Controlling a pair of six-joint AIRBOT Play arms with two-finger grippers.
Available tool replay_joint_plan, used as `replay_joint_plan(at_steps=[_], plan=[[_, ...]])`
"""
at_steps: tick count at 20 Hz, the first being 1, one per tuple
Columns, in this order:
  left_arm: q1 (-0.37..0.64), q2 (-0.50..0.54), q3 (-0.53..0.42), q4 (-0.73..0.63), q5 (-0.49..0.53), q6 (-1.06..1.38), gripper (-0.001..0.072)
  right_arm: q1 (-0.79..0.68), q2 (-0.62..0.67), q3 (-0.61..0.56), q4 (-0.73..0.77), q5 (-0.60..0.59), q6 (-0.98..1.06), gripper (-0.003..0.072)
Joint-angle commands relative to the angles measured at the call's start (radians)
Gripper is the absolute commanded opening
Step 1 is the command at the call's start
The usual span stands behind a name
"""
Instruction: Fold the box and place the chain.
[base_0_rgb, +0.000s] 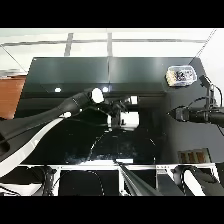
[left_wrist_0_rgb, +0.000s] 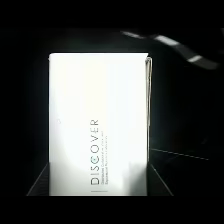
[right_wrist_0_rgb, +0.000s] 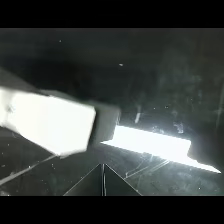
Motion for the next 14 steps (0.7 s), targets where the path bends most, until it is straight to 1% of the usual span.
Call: replay_joint_plan(at_steps=[1, 3, 5, 6, 8, 10, 12, 14], plan=[[0.092, -0.003, 0.110, 0.261, -0.041, -0.395, 0.0320, 0.000, 0.001, -0.002, 0.000, -0.016, 0.001, 0.0016], [0.222, -0.003, 0.173, 0.410, -0.050, -0.568, 0.0319, 0.000, 0.001, -0.002, 0.000, -0.020, 0.001, 0.0016], [0.389, -0.004, 0.226, 0.510, -0.048, -0.697, 0.0320, 0.000, 0.001, -0.002, 0.005, -0.041, 0.002, 0.0016], [0.486, -0.007, 0.251, 0.528, -0.042, -0.749, 0.0320, 0.000, 0.001, -0.002, 0.008, -0.058, 0.002, 0.0016], [0.666, -0.031, 0.306, 0.518, -0.024, -0.818, 0.0320, 0.001, 0.000, -0.002, 0.019, -0.094, 0.002, 0.0016], [0.806, -0.084, 0.375, 0.520, -0.008, -0.837, 0.0341, 0.014, 0.000, -0.002, 0.033, -0.137, 0.002, 0.0016], [0.902, -0.171, 0.503, 0.558, -0.022, -0.829, 0.0341, 0.038, 0.000, -0.002, 0.032, -0.205, 0.003, 0.0016], [0.970, -0.273, 0.647, 0.529, -0.038, -0.830, 0.0341, 0.057, 0.000, -0.002, 0.033, -0.270, 0.041, 0.0016]])
